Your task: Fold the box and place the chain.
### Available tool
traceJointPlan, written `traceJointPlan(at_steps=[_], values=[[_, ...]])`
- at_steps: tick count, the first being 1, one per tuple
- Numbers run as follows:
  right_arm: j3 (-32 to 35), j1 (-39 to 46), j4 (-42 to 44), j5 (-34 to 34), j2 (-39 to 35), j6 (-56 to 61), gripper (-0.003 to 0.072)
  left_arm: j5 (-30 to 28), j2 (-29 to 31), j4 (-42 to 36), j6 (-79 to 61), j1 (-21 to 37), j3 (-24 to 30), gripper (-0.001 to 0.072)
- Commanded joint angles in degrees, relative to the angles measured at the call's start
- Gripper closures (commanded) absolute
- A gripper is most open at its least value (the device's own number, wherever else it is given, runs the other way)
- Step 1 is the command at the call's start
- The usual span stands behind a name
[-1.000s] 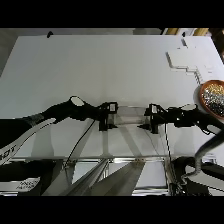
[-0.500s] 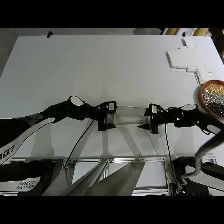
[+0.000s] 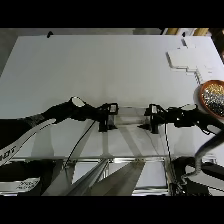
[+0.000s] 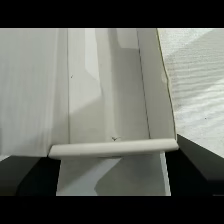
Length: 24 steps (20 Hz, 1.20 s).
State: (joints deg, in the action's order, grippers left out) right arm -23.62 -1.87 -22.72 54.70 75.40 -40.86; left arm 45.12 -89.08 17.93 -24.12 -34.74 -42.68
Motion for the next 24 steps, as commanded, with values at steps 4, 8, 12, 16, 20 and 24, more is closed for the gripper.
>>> traceJointPlan(at_steps=[4, 8, 12, 16, 20, 24], values=[[0.0, 0.0, 0.0, 0.0, 0.0, 0.1, 0.0289, 0.1, 0.0, -0.6, -0.5, -0.3, 0.0, 0.0132], [0.0, 0.0, 0.0, 0.0, 0.0, 0.1, 0.0289, 0.0, 0.0, -0.6, -0.5, -0.3, 0.0, 0.0623], [0.0, 0.0, 0.0, 0.0, 0.0, 0.1, 0.0289, 0.1, 0.0, -0.5, -0.2, -0.3, 0.0, 0.0628], [0.0, 0.0, 0.0, 0.0, 0.0, 0.1, 0.0289, 0.1, 0.0, -0.5, -0.2, -0.4, 0.0, 0.0628], [0.0, 0.0, 0.0, 0.0, 0.0, 0.1, 0.0289, 0.1, 0.0, -0.5, -0.2, -0.4, 0.0, 0.0628], [0.0, 0.0, 0.0, 0.0, 0.0, 0.1, 0.0289, 0.1, 0.0, -0.5, -0.2, -0.4, 0.0, 0.0628]])
